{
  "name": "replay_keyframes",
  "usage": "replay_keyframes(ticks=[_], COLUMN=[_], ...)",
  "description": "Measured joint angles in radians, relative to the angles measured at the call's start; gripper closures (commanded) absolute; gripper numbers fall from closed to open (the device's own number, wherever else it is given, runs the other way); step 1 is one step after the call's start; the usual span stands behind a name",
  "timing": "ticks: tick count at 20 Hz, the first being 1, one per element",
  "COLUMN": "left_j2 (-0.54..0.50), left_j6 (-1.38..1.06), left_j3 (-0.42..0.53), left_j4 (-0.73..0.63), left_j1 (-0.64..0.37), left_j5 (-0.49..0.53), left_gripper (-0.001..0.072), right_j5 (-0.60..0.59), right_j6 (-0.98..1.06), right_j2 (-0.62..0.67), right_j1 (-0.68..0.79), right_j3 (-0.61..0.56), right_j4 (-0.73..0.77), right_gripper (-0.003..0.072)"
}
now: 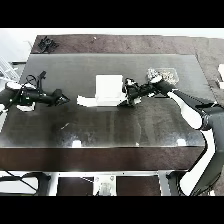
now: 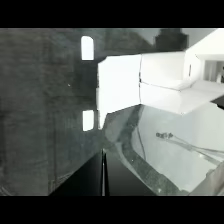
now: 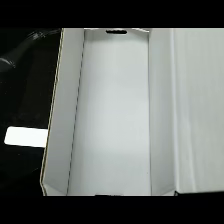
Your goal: Fold the box and place the chain.
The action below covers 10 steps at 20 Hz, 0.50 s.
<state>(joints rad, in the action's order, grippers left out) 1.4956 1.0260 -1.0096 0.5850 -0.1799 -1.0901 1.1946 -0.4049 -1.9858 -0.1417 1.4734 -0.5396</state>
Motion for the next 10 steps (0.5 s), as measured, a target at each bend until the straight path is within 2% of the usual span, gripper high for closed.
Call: replay_keyframes(ticks=[5, 10], left_j2=[0.062, 0.142], left_j6=[0.024, 0.053], left_j3=[0.006, -0.047], left_j4=[-0.029, -0.04], left_j1=[0.023, 0.081], left_j5=[0.047, 0.058], left_gripper=[0.0688, 0.0688], right_j5=[0.0, 0.0], right_j6=[0.0, 0.0], right_j2=[0.0, 0.0], right_j1=[0.0, 0.0], right_j3=[0.0, 0.0], right_j4=[0.0, 0.0], right_gripper=[0.0092, 0.0092])
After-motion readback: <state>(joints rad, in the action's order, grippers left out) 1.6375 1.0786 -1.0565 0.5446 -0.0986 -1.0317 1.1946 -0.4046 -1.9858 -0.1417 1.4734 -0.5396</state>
